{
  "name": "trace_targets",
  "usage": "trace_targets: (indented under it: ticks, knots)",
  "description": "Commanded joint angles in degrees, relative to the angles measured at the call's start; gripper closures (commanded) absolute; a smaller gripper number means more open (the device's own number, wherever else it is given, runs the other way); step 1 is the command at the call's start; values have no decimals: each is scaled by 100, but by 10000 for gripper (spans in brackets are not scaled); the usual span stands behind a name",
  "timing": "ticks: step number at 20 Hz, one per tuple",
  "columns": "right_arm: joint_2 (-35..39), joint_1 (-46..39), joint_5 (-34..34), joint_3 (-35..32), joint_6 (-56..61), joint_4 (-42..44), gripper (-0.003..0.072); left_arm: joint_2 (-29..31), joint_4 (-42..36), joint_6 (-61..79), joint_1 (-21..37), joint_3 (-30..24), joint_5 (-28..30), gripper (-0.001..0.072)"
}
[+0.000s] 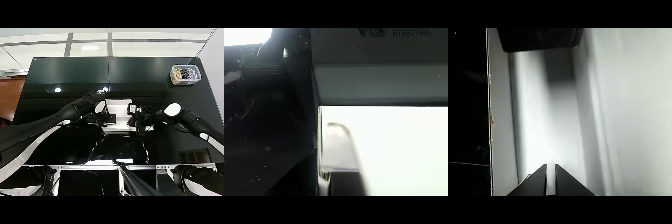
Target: Fold the box and place the chain.
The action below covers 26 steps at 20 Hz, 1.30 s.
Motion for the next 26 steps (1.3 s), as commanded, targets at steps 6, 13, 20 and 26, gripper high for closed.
trace_targets:
  ticks: [6, 13, 20, 26]
  knots:
    - [898, -1091, 682, -76, 894, -1086, 158, -2, 59, 2, 9, 2, -9, 682]
    - [330, -411, 70, -358, -485, -776, 87, -2, 52, 2, 7, 2, -13, 682]
    - [199, -103, -260, -356, -973, -363, 429, -2, 52, 22, 2, 2, -9, 682]
    - [-101, 42, -313, -358, -715, 883, 442, -2, 33, 44, 2, 2, -11, 681]
